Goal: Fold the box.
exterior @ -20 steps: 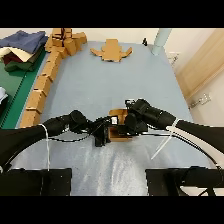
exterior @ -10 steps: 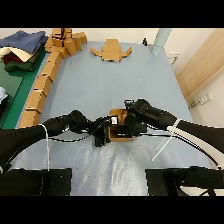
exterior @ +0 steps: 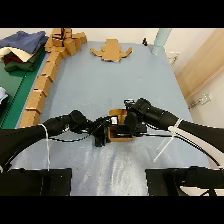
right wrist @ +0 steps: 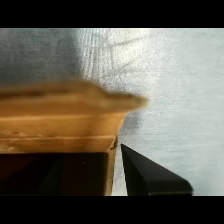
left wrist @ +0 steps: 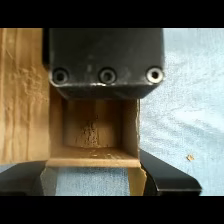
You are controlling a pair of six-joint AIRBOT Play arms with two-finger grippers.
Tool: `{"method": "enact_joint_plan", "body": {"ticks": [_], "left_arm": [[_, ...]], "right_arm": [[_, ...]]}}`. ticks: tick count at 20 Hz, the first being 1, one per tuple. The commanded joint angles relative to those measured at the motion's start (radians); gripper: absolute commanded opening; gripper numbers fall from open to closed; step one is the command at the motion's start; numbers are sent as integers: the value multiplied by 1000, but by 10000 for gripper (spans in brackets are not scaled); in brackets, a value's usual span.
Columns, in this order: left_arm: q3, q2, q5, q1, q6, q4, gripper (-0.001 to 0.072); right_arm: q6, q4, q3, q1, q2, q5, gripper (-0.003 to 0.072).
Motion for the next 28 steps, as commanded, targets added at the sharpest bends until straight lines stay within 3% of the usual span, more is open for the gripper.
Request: {"method": "enact_joint_plan", "body": {"ticks": [1, 9, 11, 12, 13, 14, 16, 18, 19, 21, 22, 25, 28], "left_arm": [[1, 0, 1, 0, 0, 0, 459], [1, 0, 0, 0, 0, 0, 459], [1, 0, 1, 0, 0, 0, 459], [1, 0, 1, 0, 0, 0, 459], [1, 0, 0, 0, 0, 0, 459], [1, 0, 0, 0, 0, 0, 459], [1, 0, 1, 0, 0, 0, 459], [1, 0, 0, 0, 0, 0, 459], [1, 0, 0, 0, 0, 0, 459], [1, 0, 1, 0, 0, 0, 459], [1, 0, 1, 0, 0, 0, 459], [1, 0, 1, 0, 0, 0, 459], [1, 0, 1, 0, 0, 0, 459]], "right_arm": [[2, -1, 1, -2, 4, -11, 545], [-8, -38, 56, -40, 232, -166, 515], [-5, -103, 56, -105, 253, -245, 420], [-12, -145, 54, -146, 250, -267, 303], [-49, -176, 53, -192, 241, -257, 122], [-105, -178, 53, -250, 224, -211, 17], [-283, -10, 56, -406, 159, -84, 6], [-547, 377, 68, -580, 47, -27, 6], [-726, 631, 79, -661, -25, -29, 6], [-972, 987, 106, -757, -141, -69, 6], [-1025, 1058, 125, -773, -185, -95, 5], [-1058, 1074, 186, -744, -276, -148, 5], [-1177, 1072, 182, -666, -262, -204, 4]]}}
